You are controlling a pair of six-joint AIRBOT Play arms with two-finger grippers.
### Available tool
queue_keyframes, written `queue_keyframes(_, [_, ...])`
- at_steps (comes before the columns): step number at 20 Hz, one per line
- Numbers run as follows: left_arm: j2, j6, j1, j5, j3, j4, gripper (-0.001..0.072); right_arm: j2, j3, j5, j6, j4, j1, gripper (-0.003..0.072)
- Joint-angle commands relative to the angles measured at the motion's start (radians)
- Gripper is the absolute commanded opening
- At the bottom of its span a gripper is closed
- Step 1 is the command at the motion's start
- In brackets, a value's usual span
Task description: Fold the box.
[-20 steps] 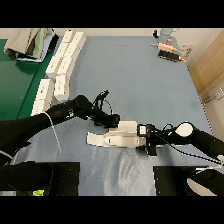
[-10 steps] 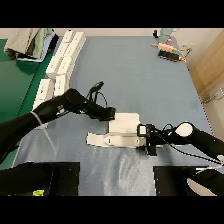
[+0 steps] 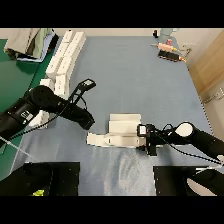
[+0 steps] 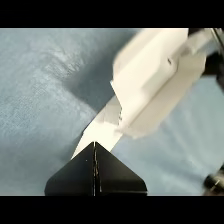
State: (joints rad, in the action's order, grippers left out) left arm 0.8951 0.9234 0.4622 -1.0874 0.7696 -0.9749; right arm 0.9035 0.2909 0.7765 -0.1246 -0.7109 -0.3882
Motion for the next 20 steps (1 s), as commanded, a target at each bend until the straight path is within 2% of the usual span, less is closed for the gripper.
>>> queue_keyframes(1, [-0.024,-0.414,-0.022,-0.024,-0.071,0.065,0.0013,0.000,0.001,0.000,0.000,0.000,0.000,0.0511])
queue_keyframes(2, [-0.024,-0.561,-0.029,-0.002,-0.114,0.144,0.0016,0.000,0.001,0.000,0.000,0.000,0.000,0.0511])
queue_keyframes(3, [-0.021,-0.746,-0.028,0.013,-0.163,0.236,0.0048,0.000,0.001,0.000,0.000,0.000,0.000,0.0512])
queue_keyframes(4, [-0.021,-0.875,-0.026,0.044,-0.208,0.307,0.0378,0.000,0.001,0.000,0.000,0.000,0.000,0.0512])
queue_keyframes(5, [-0.021,-0.933,-0.025,0.108,-0.252,0.365,0.0645,0.000,0.001,0.000,0.000,0.000,0.000,0.0511])
queue_keyframes(6, [-0.021,-0.940,-0.026,0.166,-0.285,0.385,0.0667,0.000,0.001,0.000,0.000,0.000,0.000,0.0512])
queue_keyframes(7, [-0.016,-0.946,-0.026,0.206,-0.310,0.383,0.0667,0.000,0.001,0.000,0.000,0.000,0.000,0.0511])
queue_keyframes(9, [0.009,-0.985,-0.023,0.213,-0.331,0.385,0.0667,0.000,0.001,0.000,0.000,0.000,0.000,0.0511])
queue_keyframes(13, [0.087,-1.074,0.037,0.222,-0.332,0.412,0.0666,0.000,0.001,0.000,0.000,0.000,0.000,0.0511])
queue_keyframes(18, [0.150,-1.092,0.093,0.305,-0.328,0.491,0.0645,0.000,0.001,0.000,0.000,0.000,0.000,0.0511])
queue_keyframes(20, [0.166,-1.093,0.110,0.330,-0.323,0.516,0.0424,0.000,0.001,0.000,0.000,0.000,0.000,0.0511])
